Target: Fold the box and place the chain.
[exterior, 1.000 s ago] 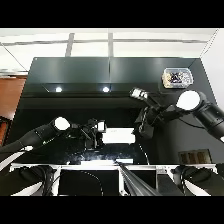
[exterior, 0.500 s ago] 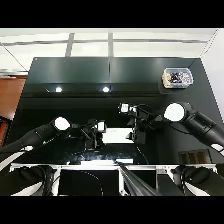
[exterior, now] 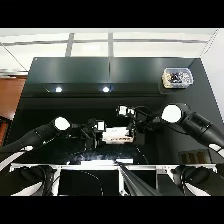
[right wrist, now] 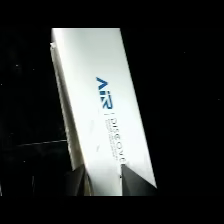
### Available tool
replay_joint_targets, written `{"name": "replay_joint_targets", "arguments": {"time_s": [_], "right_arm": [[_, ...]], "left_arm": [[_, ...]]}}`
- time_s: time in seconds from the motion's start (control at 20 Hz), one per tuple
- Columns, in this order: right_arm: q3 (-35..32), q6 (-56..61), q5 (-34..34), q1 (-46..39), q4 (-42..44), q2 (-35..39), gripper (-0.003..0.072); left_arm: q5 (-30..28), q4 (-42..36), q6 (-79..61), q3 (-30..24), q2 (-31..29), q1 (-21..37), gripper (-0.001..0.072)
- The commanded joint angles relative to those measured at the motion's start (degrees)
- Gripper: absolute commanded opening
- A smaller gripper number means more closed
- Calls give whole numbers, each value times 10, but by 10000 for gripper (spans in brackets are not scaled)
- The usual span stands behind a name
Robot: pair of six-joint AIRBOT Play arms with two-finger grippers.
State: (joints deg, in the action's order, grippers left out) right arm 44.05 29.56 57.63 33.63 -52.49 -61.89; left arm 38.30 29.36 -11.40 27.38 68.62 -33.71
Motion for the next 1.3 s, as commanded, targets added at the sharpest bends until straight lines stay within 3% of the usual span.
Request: {"name": "replay_joint_targets", "arguments": {"time_s": [0.0, 1.25], "right_arm": [[0, 0, -2, 1, -1, -2, 234], [0, 2, -5, 26, -3, -11, 235]], "left_arm": [[2, 2, -2, 0, 0, 0, 290], [2, 2, -2, 0, 0, 0, 290]]}}
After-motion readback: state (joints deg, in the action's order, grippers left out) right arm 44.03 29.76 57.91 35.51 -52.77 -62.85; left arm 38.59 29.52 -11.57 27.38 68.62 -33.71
